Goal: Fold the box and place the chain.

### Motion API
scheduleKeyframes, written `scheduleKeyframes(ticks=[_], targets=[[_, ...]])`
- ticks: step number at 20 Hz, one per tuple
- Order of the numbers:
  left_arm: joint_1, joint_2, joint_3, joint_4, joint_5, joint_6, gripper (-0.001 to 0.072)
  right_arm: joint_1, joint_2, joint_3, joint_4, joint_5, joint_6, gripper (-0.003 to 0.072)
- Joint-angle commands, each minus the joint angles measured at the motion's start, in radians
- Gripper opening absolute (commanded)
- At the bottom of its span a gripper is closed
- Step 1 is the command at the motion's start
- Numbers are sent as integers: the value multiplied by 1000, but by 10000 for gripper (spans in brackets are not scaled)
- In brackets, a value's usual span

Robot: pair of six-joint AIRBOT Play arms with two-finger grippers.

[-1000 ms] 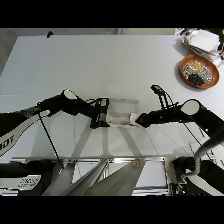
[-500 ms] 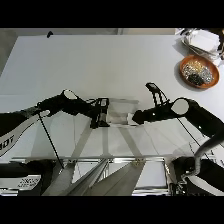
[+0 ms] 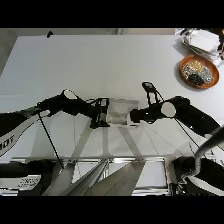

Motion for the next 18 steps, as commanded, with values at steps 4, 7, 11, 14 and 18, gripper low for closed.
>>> scheduleKeyframes(ticks=[4, 7, 11, 14, 18], targets=[[0, 0, 1, 1, 0, 0, 343, 93, -95, 86, -89, 89, 157, 438], [0, 0, 1, 0, 0, 0, 343, 113, -105, 103, -133, 130, 220, 438], [0, 0, 1, 1, 1, 0, 343, 133, -141, 133, -164, 171, 278, 437], [0, 0, 1, 0, 0, 0, 343, 158, -192, 168, -198, 219, 303, 437], [0, 0, 1, 0, 0, 0, 343, 161, -215, 184, -198, 211, 352, 431]])
